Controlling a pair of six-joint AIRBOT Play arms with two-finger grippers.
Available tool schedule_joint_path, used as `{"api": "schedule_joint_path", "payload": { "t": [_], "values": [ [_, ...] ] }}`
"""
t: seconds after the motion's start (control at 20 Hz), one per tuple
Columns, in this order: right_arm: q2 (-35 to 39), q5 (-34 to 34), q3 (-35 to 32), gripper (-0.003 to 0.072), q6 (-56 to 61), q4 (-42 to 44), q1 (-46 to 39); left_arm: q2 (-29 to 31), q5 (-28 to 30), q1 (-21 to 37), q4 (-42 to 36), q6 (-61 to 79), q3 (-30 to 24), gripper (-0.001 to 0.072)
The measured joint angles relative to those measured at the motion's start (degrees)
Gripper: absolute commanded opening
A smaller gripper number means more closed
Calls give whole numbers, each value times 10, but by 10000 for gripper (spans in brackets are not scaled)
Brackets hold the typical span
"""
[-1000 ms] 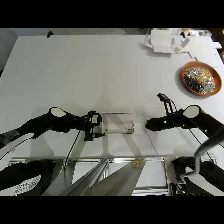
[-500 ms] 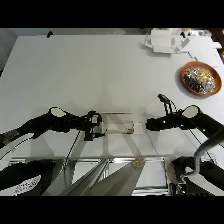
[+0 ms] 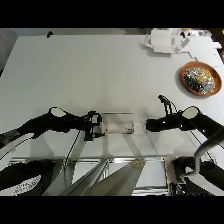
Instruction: Fold the box and place the chain.
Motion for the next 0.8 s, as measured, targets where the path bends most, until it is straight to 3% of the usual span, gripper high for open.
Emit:
{"api": "schedule_joint_path", "payload": {
  "t": [0.65,0.8],
  "values": [
    [10,14,0,24,-38,88,31,0,0,0,0,0,0,136],
    [36,24,0,101,-50,105,33,0,0,0,0,0,0,136]
  ]
}}
